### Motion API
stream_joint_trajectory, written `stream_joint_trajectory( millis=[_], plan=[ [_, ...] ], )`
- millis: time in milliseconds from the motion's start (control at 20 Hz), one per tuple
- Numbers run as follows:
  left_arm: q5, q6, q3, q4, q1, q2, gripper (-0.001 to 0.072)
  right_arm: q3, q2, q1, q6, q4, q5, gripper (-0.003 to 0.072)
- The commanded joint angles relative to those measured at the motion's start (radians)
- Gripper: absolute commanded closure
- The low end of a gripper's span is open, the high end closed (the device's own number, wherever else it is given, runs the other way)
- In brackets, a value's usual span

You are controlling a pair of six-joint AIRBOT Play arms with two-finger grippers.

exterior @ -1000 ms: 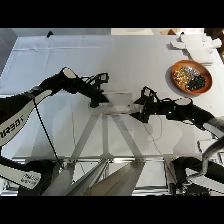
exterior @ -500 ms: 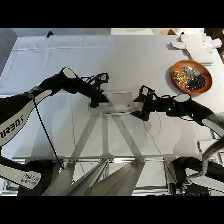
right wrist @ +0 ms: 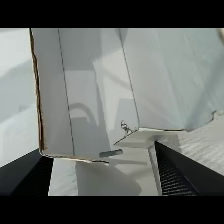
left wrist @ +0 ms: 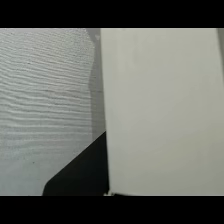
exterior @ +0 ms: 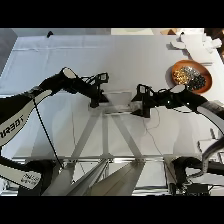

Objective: Fold the box and place the chain.

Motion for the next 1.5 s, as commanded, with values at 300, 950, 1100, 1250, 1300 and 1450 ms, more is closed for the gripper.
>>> stream_joint_trajectory(
  millis=[300,950,1100,1250,1300,1450],
  plan=[
    [-0.002,0.001,0.0,0.0,0.0,-0.001,0.0704,0.049,-0.019,-0.014,0.042,-0.059,0.029,-0.0002],
    [-0.002,0.001,0.0,0.0,0.0,-0.001,0.0704,0.105,-0.1,-0.014,-0.1,-0.032,0.14,-0.0002],
    [-0.002,0.0,0.0,0.0,0.0,-0.001,0.0704,0.111,-0.117,-0.014,-0.106,-0.021,0.142,-0.0002],
    [-0.001,0.001,0.0,0.0,0.0,-0.001,0.0704,0.111,-0.117,0.001,-0.11,-0.021,0.138,-0.0002],
    [-0.001,0.0,0.0,0.0,0.0,-0.001,0.0704,0.111,-0.119,0.013,-0.11,-0.021,0.133,-0.0002],
    [-0.002,0.001,0.0,0.0,0.0,-0.001,0.0704,0.111,-0.149,0.04,-0.109,-0.021,0.116,-0.0002]
  ],
)
